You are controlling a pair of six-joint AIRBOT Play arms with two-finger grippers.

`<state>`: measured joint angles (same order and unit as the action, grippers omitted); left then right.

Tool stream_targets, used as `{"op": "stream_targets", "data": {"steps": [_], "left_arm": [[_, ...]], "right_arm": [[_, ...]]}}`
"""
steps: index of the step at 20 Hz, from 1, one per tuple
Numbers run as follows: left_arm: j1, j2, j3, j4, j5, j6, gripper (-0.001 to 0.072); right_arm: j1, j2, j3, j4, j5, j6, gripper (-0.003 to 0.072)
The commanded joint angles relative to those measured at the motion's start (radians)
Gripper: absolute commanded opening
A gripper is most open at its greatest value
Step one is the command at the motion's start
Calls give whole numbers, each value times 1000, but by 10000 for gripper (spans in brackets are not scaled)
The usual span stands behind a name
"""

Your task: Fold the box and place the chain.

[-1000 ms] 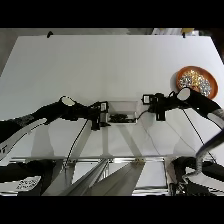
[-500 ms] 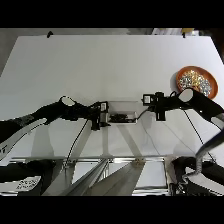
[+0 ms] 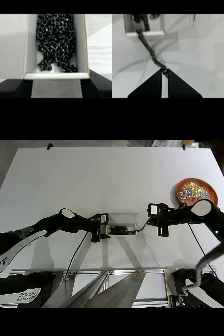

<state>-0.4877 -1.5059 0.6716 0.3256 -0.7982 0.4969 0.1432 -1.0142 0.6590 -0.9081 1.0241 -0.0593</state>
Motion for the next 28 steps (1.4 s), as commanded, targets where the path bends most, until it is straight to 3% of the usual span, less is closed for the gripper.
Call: {"op": "stream_targets", "data": {"steps": [1, 4, 11, 17, 22, 26, 28], "left_arm": [[0, 1, 0, 0, -2, 0, 10], [0, 1, 0, 0, -2, 0, 10], [0, 1, 0, 0, -2, 0, 10], [0, 1, 0, 0, -2, 0, 10], [0, 1, 0, 0, -2, 0, 10], [0, 1, 0, 0, -2, 0, 10], [0, 1, 0, 0, -2, 0, 10]], "right_arm": [[17, 55, 1, 247, 47, 5, 22], [93, 55, 1, 355, 42, -3, 22], [228, 55, 2, 542, -159, -29, 22], [283, 53, 41, 588, -236, -56, 22], [328, -7, 41, 578, -259, -55, 23], [338, -43, 45, 454, -259, -55, 26], [338, -44, 105, 312, -217, -42, 150]]}}
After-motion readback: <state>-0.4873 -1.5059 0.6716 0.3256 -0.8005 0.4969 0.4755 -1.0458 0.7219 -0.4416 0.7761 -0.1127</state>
